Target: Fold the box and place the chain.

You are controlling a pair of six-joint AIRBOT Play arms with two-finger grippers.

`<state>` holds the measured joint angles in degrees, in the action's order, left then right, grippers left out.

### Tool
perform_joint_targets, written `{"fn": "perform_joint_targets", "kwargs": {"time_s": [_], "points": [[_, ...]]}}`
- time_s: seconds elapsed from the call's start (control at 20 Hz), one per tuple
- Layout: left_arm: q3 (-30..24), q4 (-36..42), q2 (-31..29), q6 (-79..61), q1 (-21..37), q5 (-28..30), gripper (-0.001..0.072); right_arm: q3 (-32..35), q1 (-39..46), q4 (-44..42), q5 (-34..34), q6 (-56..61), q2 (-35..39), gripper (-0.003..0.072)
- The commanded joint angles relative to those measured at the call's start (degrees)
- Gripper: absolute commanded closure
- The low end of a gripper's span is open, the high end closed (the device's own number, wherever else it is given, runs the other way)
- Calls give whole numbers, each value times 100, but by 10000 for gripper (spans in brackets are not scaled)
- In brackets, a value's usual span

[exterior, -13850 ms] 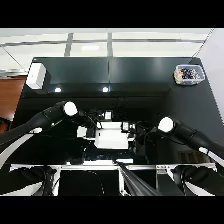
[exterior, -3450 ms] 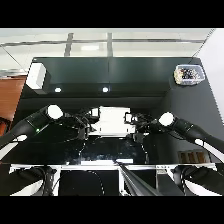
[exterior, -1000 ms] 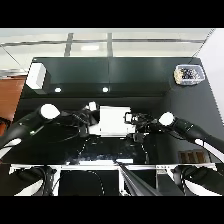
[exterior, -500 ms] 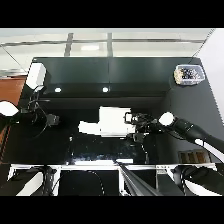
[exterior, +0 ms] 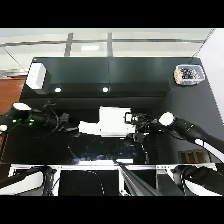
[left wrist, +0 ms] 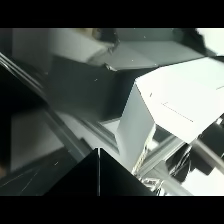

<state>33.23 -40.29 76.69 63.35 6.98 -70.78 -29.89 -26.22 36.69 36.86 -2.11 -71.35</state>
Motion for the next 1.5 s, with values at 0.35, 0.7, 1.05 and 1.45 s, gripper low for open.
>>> {"fn": "perform_joint_targets", "kwargs": {"time_s": [0.35, 0.7, 1.05, 1.45], "points": [[599, 662, 612, -986, -1080, -92, 547, 2, 0, 0, 2, 0, -4, 484], [1075, 673, 610, -977, -1220, -304, -2, 2, 0, -2, 2, 0, -4, 484], [1709, -623, 584, 240, -2264, -94, 7, 2, 0, -2, 2, 0, -4, 484], [1989, -511, 568, 787, -2761, -79, 150, 2, 0, 0, 2, 0, -4, 484]]}}
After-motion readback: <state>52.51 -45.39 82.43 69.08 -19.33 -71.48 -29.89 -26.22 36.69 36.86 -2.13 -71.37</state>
